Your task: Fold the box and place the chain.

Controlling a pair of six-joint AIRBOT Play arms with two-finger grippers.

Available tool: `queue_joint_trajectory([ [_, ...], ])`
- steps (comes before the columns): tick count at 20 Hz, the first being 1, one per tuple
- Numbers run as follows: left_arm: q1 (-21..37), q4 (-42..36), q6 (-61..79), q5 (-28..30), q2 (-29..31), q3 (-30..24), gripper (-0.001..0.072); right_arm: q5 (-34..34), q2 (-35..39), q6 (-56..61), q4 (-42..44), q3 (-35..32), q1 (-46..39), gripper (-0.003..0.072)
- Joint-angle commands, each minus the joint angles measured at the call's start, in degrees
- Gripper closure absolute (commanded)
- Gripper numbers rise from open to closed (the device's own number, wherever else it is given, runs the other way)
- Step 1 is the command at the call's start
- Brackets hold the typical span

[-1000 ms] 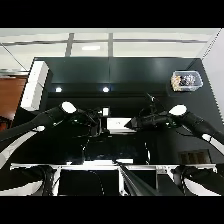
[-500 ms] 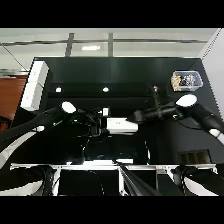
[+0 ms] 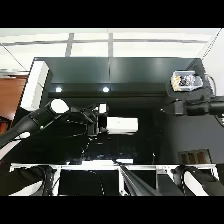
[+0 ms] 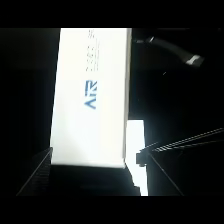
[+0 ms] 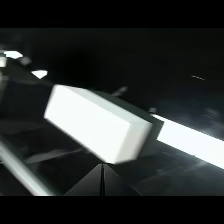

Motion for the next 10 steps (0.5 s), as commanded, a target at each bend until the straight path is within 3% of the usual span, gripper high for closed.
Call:
queue_joint_trajectory([
  [1, -3.74, 1.29, -7.82, -1.88, -0.83, 5.66, -0.0005, -3.06, 1.6, 0.98, -4.28, 0.04, -3.19, 0.0673],
  [5, -8.63, 1.4, -12.98, -2.12, -10.78, 15.65, -0.0006, -5.33, 1.6, 0.96, -4.09, -0.74, -3.19, 0.0673],
  [10, -8.55, 1.33, -15.58, -2.01, -17.99, 19.69, -0.0006, -5.75, 1.6, 0.68, -4.52, -1.49, -3.19, 0.0673],
])
